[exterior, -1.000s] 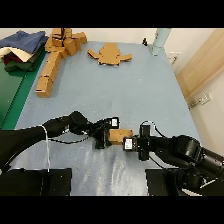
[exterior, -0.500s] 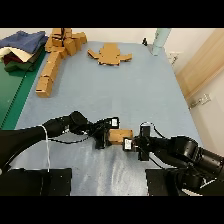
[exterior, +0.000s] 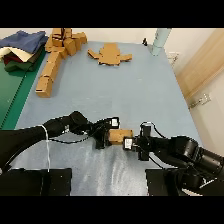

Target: Fold the box.

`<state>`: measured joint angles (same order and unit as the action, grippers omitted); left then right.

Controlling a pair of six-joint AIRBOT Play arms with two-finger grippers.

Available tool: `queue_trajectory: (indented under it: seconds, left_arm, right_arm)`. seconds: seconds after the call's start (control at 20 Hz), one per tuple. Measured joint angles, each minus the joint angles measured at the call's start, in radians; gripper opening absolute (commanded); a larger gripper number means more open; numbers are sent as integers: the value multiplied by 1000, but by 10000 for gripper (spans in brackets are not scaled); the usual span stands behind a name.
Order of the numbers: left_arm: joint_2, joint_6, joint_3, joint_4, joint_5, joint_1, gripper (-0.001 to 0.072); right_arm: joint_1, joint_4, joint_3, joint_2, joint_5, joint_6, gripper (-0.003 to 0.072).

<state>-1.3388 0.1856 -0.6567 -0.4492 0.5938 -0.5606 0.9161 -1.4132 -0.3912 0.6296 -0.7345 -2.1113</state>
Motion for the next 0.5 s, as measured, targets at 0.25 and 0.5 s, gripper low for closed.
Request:
queue_trajectory:
  seconds: [0.25,0.5]
  left_arm:
    - [0,0,0,0,0,0,521]
    - [0,0,0,0,0,0,521]
  right_arm:
    - [0,0,-2,-5,0,7,4]
    - [0,0,-2,-6,0,9,4]
